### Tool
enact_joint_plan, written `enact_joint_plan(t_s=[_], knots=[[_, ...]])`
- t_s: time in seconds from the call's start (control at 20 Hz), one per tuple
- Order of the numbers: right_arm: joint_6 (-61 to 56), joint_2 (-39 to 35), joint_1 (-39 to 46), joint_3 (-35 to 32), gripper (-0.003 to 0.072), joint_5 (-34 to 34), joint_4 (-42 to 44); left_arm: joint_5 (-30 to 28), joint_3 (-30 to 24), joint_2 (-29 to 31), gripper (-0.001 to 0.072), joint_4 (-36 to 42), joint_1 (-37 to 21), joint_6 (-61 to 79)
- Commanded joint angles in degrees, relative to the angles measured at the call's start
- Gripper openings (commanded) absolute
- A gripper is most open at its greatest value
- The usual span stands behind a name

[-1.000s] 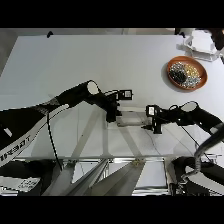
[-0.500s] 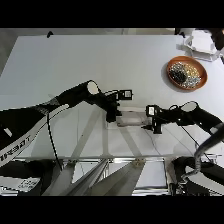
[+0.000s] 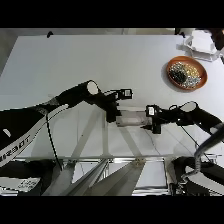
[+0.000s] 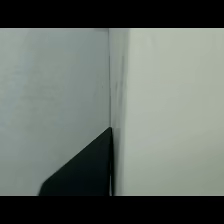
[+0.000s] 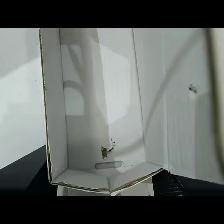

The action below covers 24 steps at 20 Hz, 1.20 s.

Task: Fold the box and place the chain.

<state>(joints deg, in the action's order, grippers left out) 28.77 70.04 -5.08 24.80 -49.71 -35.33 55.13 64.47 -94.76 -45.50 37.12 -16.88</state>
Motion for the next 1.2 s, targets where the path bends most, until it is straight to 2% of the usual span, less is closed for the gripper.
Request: enact_joint_plan(t_s=[0.0,0.05,0.1,0.25,0.45,0.5,0.55,0.6,0.65,0.7,0.75,0.95,1.0,1.15], knots=[[0.0,0.0,0.0,0.0,0.0302,-0.4,-0.3,2.4,0.1,2.0,0.0198,-4.5,-0.6,-3.3],[0.0,0.0,0.0,0.0,0.0302,-0.4,-0.3,3.3,0.1,3.0,0.0402,-8.2,-0.6,-3.7],[0.0,0.0,0.0,0.0,0.0302,-0.4,-0.3,4.0,0.1,4.0,0.0487,-12.0,-0.6,-5.1],[0.0,0.0,0.0,0.0,0.0302,-0.4,-0.3,7.0,0.1,7.8,0.0493,-20.5,-0.6,-8.8],[0.0,0.0,0.0,0.0,0.0302,-0.4,-0.3,11.5,0.1,13.9,0.0486,-23.7,-0.6,-15.0],[0.0,0.0,0.0,0.0,0.0302,-0.4,-0.3,12.7,0.1,15.7,0.0441,-24.9,-0.6,-16.7],[0.0,0.0,0.0,0.0,0.0302,-0.4,-0.3,13.5,0.1,17.5,0.0349,-26.6,-0.6,-18.4],[0.0,0.0,0.0,0.0,0.0302,-0.4,-0.3,14.0,0.1,19.5,0.0307,-28.2,-0.6,-20.3],[0.0,0.0,0.0,0.0,0.0302,-0.4,-0.3,14.2,0.1,21.6,0.0198,-28.6,-0.6,-22.0],[0.0,0.0,0.0,0.0,0.0302,-0.4,-0.3,15.0,0.1,23.2,0.0015,-27.4,-0.6,-22.1],[0.0,0.0,0.0,0.0,0.0302,-0.4,-0.3,15.9,0.1,24.3,0.0006,-24.4,-0.6,-22.0],[0.0,0.0,0.0,0.0,0.0302,-0.4,-0.3,20.9,-0.1,23.9,0.0005,-2.5,0.3,-20.0],[0.0,0.0,0.0,0.0,0.0302,-0.4,-0.2,20.7,-0.2,23.3,0.0005,-0.2,1.5,-18.9],[0.0,0.0,0.0,0.0,0.0302,-0.4,-0.3,17.7,-0.3,19.8,0.0004,-0.4,7.1,-19.2]])
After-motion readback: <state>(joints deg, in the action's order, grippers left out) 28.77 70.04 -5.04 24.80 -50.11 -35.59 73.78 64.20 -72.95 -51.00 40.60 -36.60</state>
